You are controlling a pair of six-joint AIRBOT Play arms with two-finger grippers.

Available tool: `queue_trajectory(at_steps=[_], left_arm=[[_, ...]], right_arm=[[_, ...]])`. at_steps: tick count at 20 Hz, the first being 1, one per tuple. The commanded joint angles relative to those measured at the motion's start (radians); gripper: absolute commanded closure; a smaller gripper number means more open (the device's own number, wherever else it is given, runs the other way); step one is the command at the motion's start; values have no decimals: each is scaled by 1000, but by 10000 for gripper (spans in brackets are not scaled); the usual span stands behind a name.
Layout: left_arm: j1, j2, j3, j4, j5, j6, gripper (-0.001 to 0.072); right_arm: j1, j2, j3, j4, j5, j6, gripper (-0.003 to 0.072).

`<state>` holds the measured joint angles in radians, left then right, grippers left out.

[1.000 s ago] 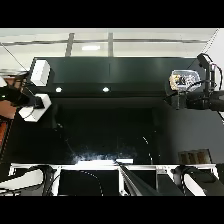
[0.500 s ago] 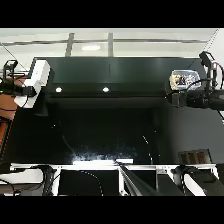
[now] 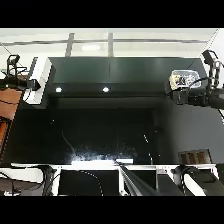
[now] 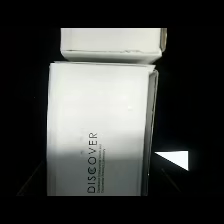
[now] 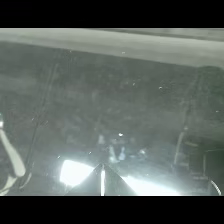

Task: Fold the box and place the chain.

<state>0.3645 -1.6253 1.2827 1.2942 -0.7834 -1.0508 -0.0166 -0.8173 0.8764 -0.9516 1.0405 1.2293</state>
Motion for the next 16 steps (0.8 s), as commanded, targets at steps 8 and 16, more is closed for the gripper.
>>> queue_trajectory(at_steps=[8, 16], left_arm=[[-1, 259, 214, 159, -494, -318, 422], [-211, 780, -444, -347, -175, 110, 682]], right_arm=[[0, 3, 266, -148, 69, 15, 678], [162, 242, -210, -212, -430, -3, 679]])
